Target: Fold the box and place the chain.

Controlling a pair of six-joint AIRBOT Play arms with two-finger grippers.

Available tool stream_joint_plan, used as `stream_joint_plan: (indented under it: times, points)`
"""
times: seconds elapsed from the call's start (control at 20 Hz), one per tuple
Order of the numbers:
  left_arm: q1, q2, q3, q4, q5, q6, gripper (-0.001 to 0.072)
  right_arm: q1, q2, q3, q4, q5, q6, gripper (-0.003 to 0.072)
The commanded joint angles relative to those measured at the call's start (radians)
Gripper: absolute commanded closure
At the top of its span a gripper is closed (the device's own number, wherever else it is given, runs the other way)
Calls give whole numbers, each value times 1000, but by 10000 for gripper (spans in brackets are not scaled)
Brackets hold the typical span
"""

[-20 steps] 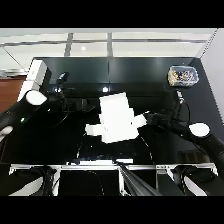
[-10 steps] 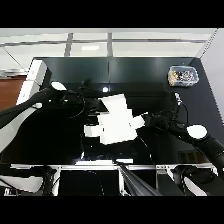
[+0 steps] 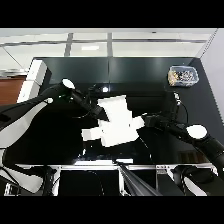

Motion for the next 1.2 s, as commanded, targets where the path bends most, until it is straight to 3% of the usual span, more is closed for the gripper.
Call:
stream_joint_plan:
  times: [0.0,0.1,0.2,0.3,0.35,0.4,0.45,0.6,0.7,0.85,0.95,1.05,1.15]
  points:
    - [-2,-6,11,5,-45,102,384,1,1,0,-1,3,0,667]
    - [-2,-6,12,4,-40,141,512,1,1,0,-5,3,0,667]
    - [-1,-6,12,5,-28,146,550,1,1,0,-26,11,0,667]
    - [0,-6,12,9,-9,150,664,1,1,0,-39,23,0,654]
    - [1,-6,12,8,-9,169,665,1,1,0,-43,22,0,433]
    - [1,-6,13,8,-9,174,680,0,1,2,-58,22,0,107]
    - [1,-6,20,15,-10,175,681,-4,1,13,-107,36,0,-3]
    - [0,21,57,60,-18,159,684,-69,1,127,-350,229,0,-3]
    - [-10,93,41,71,5,163,686,-121,1,225,-545,368,-1,4]
    - [-66,267,-119,32,203,314,683,-153,1,299,-795,387,0,4]
    - [-107,327,-226,23,356,469,681,-161,1,301,-812,319,0,4]
    - [-139,328,-246,85,406,620,683,-161,1,301,-702,280,-3,4]
    - [-169,327,-245,109,527,626,680,-161,1,296,-636,280,-88,4]
